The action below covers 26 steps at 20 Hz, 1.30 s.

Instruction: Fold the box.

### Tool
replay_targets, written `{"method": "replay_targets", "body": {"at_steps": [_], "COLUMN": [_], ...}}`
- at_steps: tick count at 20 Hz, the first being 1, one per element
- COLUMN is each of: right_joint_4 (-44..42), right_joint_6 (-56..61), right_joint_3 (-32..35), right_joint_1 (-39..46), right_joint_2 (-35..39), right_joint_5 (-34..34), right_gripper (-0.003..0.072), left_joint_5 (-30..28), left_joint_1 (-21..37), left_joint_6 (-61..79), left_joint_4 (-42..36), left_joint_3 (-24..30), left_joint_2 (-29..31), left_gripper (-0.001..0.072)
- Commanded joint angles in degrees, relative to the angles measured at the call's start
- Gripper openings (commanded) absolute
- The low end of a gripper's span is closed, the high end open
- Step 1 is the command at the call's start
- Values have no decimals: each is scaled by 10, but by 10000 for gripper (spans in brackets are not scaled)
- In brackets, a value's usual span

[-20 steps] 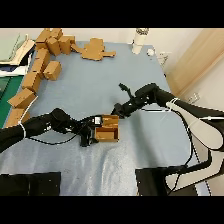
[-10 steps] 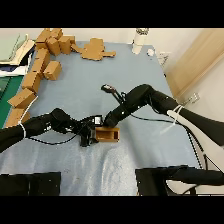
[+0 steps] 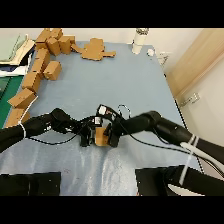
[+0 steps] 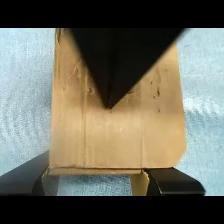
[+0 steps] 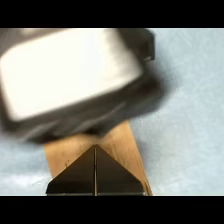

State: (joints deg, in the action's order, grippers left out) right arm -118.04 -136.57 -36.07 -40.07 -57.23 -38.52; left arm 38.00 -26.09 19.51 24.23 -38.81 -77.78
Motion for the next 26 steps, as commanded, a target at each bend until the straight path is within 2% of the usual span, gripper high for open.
{"method": "replay_targets", "body": {"at_steps": [1,2,4,6,13,14,15,20,22,26], "right_joint_4": [43,43,60,106,133,148,162,181,196,202], "right_joint_6": [0,0,0,-6,-52,-51,-50,-38,-38,-39], "right_joint_3": [49,49,50,50,60,64,68,73,75,75], "right_joint_1": [-29,-29,-29,-29,-53,-61,-69,-79,-79,-79], "right_joint_2": [64,76,94,98,98,97,97,90,81,73], "right_joint_5": [81,81,80,76,60,63,68,73,79,81], "right_gripper": [6,57,321,423,425,448,522,525,622,622], "left_joint_5": [0,0,0,0,0,0,0,0,0,0], "left_joint_1": [0,0,0,0,0,0,0,0,0,0], "left_joint_6": [0,0,0,0,0,0,0,0,0,0], "left_joint_4": [0,0,0,0,0,0,0,0,0,0], "left_joint_3": [-1,-1,-1,-1,-1,-1,-1,-1,-1,-1], "left_joint_2": [0,0,0,0,0,0,0,0,0,0], "left_gripper": [466,466,467,467,467,467,466,466,467,467]}}
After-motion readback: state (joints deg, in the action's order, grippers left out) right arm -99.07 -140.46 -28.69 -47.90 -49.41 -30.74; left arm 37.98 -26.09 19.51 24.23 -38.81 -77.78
